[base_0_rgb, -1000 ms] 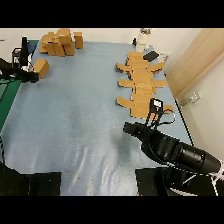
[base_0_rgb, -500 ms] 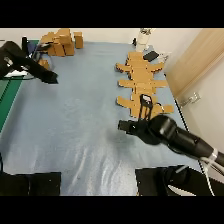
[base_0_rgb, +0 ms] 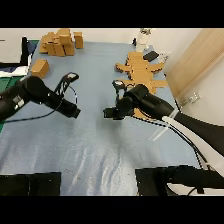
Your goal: Fold the box.
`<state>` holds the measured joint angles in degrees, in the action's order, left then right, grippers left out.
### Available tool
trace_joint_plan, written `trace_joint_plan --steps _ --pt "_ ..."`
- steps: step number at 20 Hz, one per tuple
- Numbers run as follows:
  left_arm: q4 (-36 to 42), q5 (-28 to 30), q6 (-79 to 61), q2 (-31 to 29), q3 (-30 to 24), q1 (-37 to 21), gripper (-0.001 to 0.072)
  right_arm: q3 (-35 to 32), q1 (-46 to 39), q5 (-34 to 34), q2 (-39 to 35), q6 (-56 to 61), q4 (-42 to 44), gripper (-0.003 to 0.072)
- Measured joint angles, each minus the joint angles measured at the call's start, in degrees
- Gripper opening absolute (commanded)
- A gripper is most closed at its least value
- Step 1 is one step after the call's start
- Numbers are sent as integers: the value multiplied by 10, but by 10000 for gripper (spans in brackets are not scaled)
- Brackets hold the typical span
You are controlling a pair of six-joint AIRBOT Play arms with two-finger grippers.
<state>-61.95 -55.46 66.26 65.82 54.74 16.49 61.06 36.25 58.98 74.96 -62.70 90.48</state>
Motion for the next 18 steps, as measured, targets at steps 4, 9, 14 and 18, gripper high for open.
trace_joint_plan --steps 4,9,14,18 --pt "0 24 27 -25 -35 30 18 21 -1 9 26 -25 13 2" --pt "-1 36 37 -33 -45 40 18 27 -2 15 34 -34 17 2" --pt "-2 38 39 -34 -48 42 18 28 -2 15 36 -38 19 2" --pt "-2 39 40 -35 -48 42 18 28 -2 16 36 -38 19 3"
